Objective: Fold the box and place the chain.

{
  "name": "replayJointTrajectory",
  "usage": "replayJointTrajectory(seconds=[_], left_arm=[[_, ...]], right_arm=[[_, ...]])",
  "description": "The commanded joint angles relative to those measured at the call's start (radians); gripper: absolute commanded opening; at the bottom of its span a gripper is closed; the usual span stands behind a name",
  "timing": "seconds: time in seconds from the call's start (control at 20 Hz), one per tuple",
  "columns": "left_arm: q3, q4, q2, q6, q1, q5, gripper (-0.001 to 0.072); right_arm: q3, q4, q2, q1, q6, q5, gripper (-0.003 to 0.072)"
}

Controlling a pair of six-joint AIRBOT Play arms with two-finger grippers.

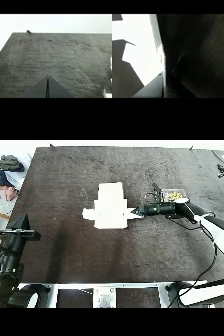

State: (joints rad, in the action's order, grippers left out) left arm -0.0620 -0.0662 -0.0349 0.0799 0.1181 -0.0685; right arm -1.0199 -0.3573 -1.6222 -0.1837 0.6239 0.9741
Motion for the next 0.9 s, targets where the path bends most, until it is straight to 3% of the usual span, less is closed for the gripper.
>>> replayJointTrajectory(seconds=[0.0,0.05,0.25,0.4,0.55,0.85], left_arm=[[-0.001,0.008,0.000,0.007,0.001,0.092,0.0373],[-0.001,0.006,-0.001,-0.001,0.000,0.118,0.0561],[-0.002,0.002,-0.006,-0.011,0.000,0.188,0.0558],[-0.050,0.002,-0.113,-0.028,0.000,0.237,0.0559],[-0.175,0.002,-0.373,-0.027,0.000,0.252,0.0560],[-0.547,0.064,-0.945,-0.029,0.000,0.489,0.0561]], right_arm=[[-0.035,0.006,-0.019,0.030,0.019,-0.116,-0.0013],[-0.035,0.016,-0.024,0.035,0.011,-0.123,-0.0013],[-0.035,0.040,-0.042,0.061,-0.056,-0.125,-0.0013],[-0.035,0.040,-0.042,0.061,-0.056,-0.122,-0.0013],[-0.035,0.039,-0.042,0.062,-0.079,-0.115,-0.0013],[-0.035,0.040,-0.042,0.062,-0.132,-0.099,-0.0013]])
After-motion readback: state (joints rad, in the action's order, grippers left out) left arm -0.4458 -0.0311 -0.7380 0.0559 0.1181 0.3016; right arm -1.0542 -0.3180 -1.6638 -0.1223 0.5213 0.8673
